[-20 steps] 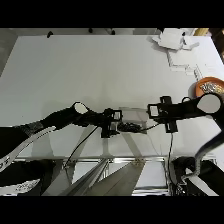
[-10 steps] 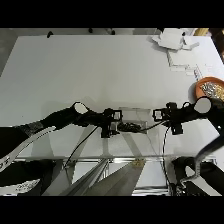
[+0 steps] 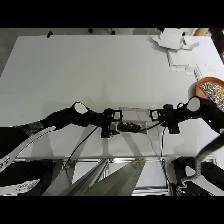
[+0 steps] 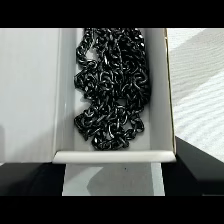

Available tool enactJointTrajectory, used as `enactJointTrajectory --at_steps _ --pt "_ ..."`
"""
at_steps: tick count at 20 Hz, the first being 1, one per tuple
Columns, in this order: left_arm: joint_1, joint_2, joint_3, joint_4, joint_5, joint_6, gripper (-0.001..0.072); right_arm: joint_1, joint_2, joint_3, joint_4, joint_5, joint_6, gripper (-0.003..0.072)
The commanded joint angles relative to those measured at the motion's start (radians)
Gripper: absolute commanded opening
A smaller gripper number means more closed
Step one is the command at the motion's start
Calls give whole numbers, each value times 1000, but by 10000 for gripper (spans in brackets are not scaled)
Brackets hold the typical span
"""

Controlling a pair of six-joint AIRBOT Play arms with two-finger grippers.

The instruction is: Fold the box and place the chain.

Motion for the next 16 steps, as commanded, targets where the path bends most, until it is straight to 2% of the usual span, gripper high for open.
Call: enactJointTrajectory --at_steps 1,10,11,12,16 --pt "0 1 0 0 0 0 342 -1 -7 -1 0 -16 -24 160" --pt "0 1 0 0 0 0 342 -1 -37 -1 0 -19 -49 148" --pt "0 1 0 0 0 0 342 -1 -36 -1 0 -18 -49 62" --pt "0 1 0 0 0 0 342 -1 -36 -1 -1 -18 -49 21" --pt "0 1 0 0 0 0 342 1 5 0 0 21 -42 21"
